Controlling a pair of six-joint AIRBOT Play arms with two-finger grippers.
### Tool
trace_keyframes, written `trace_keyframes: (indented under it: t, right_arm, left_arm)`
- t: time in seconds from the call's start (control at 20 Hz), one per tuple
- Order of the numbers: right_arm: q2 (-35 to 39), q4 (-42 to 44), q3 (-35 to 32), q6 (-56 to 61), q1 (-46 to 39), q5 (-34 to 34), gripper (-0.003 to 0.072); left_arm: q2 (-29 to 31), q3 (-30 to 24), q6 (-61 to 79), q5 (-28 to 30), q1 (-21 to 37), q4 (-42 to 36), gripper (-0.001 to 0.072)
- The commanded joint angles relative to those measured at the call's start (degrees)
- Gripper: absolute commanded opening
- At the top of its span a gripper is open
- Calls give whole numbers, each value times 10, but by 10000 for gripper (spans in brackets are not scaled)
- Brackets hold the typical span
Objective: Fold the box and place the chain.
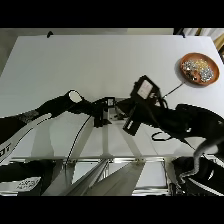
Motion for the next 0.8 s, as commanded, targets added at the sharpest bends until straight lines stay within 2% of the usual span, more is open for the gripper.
trace_keyframes:
  t: [0.0,0.3,0.65,0.75]
  right_arm:
    - [-62,-7,0,61,-7,6,17]
    - [-78,-27,0,132,-37,16,17]
    - [-50,-36,0,135,-36,24,17]
    - [-48,-41,-1,136,-36,45,17]
  left_arm:
    - [0,0,0,0,0,0,11]
    - [0,0,0,0,0,0,11]
    - [0,0,0,0,0,0,11]
    - [0,0,0,0,0,0,11]
